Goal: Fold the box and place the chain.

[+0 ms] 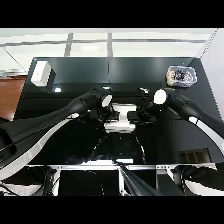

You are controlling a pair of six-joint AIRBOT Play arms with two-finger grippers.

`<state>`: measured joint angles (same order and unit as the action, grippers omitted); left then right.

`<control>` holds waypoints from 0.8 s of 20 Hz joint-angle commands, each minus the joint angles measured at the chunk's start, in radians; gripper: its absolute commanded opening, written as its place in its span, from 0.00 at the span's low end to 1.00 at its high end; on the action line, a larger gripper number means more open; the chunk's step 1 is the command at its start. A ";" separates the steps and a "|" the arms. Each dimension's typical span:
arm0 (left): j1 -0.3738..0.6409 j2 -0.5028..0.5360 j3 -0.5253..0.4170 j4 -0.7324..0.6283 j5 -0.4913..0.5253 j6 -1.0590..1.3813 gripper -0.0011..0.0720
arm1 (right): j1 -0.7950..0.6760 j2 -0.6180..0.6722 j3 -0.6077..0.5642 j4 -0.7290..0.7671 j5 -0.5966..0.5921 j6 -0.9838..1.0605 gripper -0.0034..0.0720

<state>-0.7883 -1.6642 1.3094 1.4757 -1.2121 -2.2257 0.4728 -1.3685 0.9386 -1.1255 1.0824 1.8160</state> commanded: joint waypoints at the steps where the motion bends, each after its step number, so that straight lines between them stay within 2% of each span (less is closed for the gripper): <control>1: 0.000 0.000 0.000 0.000 0.000 0.000 0.05 | 0.076 -0.006 0.047 -0.207 0.029 0.209 0.44; 6: 0.000 0.000 0.000 0.000 0.000 0.000 0.05 | 0.147 -0.023 0.095 -0.326 0.061 0.392 0.44; 12: 0.000 0.000 0.000 0.000 -0.001 0.000 0.05 | 0.177 -0.074 0.095 -0.335 0.087 0.489 0.43; 13: 0.000 0.000 0.000 0.000 -0.001 0.000 0.05 | 0.184 -0.077 0.095 -0.339 0.087 0.489 0.29; 16: 0.000 0.000 0.000 0.000 -0.001 0.000 0.05 | 0.187 -0.078 0.095 -0.338 0.074 0.496 0.29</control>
<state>-0.7883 -1.6642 1.3094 1.4757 -1.2114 -2.2257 0.6514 -1.4403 1.0321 -1.4551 1.1587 2.2875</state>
